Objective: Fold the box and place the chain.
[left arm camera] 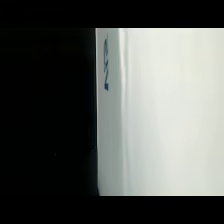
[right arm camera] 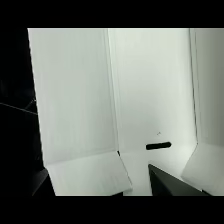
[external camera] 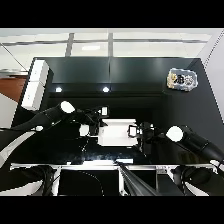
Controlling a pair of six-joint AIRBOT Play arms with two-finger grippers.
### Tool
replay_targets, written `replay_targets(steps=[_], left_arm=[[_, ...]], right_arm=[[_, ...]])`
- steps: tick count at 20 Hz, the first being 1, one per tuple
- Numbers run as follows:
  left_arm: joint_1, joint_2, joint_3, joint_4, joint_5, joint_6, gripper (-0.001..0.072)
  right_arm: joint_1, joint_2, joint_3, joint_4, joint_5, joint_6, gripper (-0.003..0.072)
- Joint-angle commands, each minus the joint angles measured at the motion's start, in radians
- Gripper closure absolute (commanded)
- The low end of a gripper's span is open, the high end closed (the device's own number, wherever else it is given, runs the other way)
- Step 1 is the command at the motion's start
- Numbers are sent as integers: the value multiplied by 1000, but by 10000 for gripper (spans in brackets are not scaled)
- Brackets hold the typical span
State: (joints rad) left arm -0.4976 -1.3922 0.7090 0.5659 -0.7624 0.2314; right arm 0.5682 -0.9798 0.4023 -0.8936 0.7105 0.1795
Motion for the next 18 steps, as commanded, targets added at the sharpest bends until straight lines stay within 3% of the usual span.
replay_targets(steps=[1, 14, 18], left_arm=[[0, 0, 1, 0, 0, 0, 679], [0, 0, 1, 0, 0, 0, 679], [0, 0, 1, 0, 0, 0, 679]], right_arm=[[34, -9, 6, 55, -72, 43, -18], [-50, 82, 73, -99, -89, 138, -17], [-52, 77, 73, -43, -69, 125, -18]])
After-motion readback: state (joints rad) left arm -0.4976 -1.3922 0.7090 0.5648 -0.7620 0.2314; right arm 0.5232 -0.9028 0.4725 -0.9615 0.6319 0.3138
